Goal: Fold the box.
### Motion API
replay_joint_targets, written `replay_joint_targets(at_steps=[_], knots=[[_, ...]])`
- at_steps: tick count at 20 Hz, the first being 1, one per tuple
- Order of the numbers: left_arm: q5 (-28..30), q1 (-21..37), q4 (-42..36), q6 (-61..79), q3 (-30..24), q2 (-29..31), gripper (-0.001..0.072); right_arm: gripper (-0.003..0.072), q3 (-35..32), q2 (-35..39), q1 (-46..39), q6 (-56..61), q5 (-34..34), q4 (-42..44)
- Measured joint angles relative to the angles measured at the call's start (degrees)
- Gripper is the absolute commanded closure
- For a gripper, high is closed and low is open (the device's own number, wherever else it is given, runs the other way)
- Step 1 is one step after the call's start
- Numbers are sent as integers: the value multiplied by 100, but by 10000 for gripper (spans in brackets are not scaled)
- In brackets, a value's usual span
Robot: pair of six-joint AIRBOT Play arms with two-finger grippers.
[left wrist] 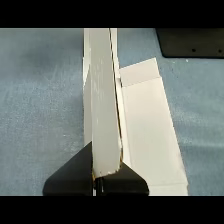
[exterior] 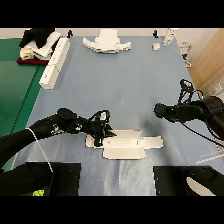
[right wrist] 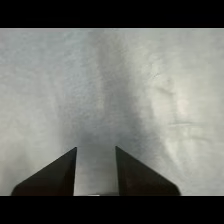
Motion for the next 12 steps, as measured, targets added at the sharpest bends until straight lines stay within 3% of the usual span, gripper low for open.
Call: replay_joint_targets(at_steps=[1,8,12], knots=[[-17,0,0,2,0,0,697,686,0,-2,2,-120,-68,131],[-92,0,-2,2,0,-2,697,685,0,177,125,-1086,-1231,750],[-101,0,-13,2,0,-4,696,686,0,761,789,-1335,-2234,931]])
